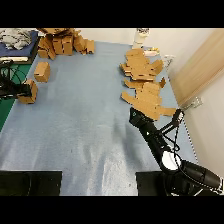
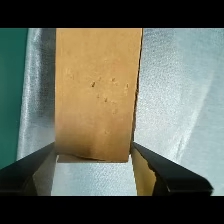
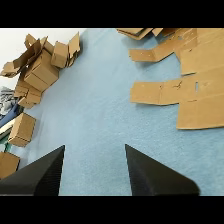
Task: Fold the box.
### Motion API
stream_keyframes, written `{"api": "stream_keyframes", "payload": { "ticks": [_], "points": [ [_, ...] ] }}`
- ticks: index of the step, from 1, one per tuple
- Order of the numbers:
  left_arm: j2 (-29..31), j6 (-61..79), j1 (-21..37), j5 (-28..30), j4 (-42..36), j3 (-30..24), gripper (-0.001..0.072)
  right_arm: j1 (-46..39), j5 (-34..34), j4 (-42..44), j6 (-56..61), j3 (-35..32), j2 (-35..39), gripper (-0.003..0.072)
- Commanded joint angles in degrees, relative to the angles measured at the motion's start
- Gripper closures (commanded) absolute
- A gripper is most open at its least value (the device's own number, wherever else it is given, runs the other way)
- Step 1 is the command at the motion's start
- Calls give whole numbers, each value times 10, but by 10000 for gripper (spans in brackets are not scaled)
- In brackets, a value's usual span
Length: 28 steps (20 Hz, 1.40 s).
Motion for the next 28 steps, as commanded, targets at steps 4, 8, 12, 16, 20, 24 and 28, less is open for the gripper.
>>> {"api": "stream_keyframes", "payload": {
  "ticks": [4,8,12,16,20,24,28],
  "points": [
    [0,0,0,5,-5,0,20,0,0,1,0,0,-1,81],
    [-2,53,0,-48,-33,0,19,0,0,1,0,0,-1,81],
    [-5,34,-2,-49,-31,0,18,0,1,1,0,0,-1,80],
    [-5,35,-4,-45,-40,0,19,0,1,1,0,0,-1,84],
    [-5,39,-4,-75,-40,0,18,0,1,0,0,0,-1,84],
    [-4,34,-4,-76,-48,0,19,0,2,1,1,0,-1,84],
    [2,26,-4,-105,-54,4,20,0,2,1,1,0,-1,84]
  ]
}}
